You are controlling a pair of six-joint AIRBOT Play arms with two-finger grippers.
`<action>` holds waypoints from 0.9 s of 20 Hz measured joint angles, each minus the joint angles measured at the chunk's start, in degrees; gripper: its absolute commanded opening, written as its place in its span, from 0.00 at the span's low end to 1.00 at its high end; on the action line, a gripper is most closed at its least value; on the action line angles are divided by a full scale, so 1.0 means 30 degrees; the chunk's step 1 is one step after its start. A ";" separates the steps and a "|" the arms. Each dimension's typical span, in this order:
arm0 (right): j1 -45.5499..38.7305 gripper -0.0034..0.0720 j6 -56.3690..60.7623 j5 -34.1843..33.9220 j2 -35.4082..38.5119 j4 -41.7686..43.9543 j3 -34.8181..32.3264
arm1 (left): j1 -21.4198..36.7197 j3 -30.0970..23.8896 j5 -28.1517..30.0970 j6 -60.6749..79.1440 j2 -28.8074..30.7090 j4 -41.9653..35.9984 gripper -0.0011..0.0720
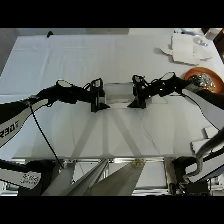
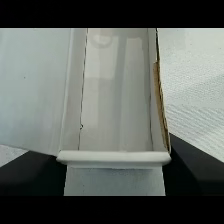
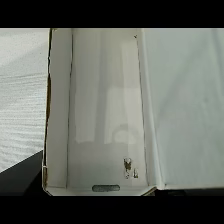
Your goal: Fold the box and place the chain.
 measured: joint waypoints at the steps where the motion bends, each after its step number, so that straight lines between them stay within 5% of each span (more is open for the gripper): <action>1: 0.0000 0.76 0.0000 0.0000 0.0000 0.0000 0.0000 | 0.0000 0.0000 0.0000 0.0000 0.0000 0.0000 0.39; 14: -0.0007 0.76 0.0007 0.0007 0.0000 0.0160 -0.0007 | 0.0000 0.0007 0.0007 -0.0007 0.0000 -0.0007 0.39; 15: -0.0007 0.77 0.0007 0.0007 0.0000 0.0168 0.0000 | 0.0000 0.0000 0.0015 -0.0007 0.0000 -0.0007 0.39; 17: -0.0007 0.98 0.0015 0.0051 0.0000 0.0233 -0.0007 | -0.0007 0.0007 0.0058 -0.0007 0.0000 -0.0022 0.39; 18: 0.0007 0.98 0.0015 0.0124 0.0000 0.0299 0.0000 | -0.0007 0.0007 0.0138 -0.0007 0.0000 -0.0036 0.39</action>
